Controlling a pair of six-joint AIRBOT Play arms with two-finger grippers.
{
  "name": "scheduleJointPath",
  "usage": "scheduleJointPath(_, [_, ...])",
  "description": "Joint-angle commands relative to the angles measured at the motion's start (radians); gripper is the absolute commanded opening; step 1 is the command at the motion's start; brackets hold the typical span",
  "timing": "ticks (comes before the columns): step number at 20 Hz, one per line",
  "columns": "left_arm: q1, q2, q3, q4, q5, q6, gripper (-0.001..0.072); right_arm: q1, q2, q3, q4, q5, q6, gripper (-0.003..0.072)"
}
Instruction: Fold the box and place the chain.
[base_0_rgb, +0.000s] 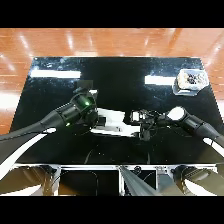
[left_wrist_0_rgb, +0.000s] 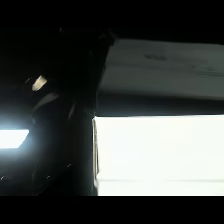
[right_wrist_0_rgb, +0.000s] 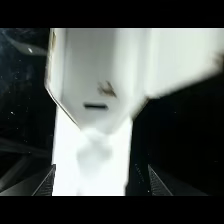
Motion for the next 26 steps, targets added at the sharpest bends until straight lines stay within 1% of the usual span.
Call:
scheduleJointPath(1, [0.037,0.076,-0.123,-0.038,-0.081,-0.017,0.0024,0.003,0.003,0.000,-0.002,0.011,0.012,0.0720])
scheduleJointPath(3, [0.048,0.126,-0.182,-0.089,-0.199,-0.019,0.0024,0.013,0.003,0.000,0.027,0.009,0.011,0.0720])
scheduleJointPath(5, [0.048,0.125,-0.185,-0.090,-0.224,-0.020,0.0023,0.038,0.003,0.001,0.074,-0.003,0.004,0.0720])
scheduleJointPath(9, [0.049,0.107,-0.185,-0.080,-0.266,-0.021,0.0023,0.108,0.003,0.000,0.080,-0.056,-0.010,0.0720])
scheduleJointPath(12, [0.048,0.083,-0.185,-0.080,-0.270,-0.019,0.0023,0.134,0.003,0.001,0.081,-0.126,-0.017,0.0720])
scheduleJointPath(19, [0.048,0.074,-0.185,-0.079,-0.275,-0.018,0.0023,0.134,0.003,0.001,0.082,-0.136,-0.017,0.0720])
scheduleJointPath(22, [0.048,0.074,-0.185,-0.079,-0.275,-0.015,0.0023,0.134,0.003,0.001,0.086,-0.175,-0.022,0.0720])
scheduleJointPath(26, [0.048,0.074,-0.185,-0.079,-0.275,-0.016,0.0023,0.137,0.002,0.001,0.111,-0.191,-0.025,0.0720])
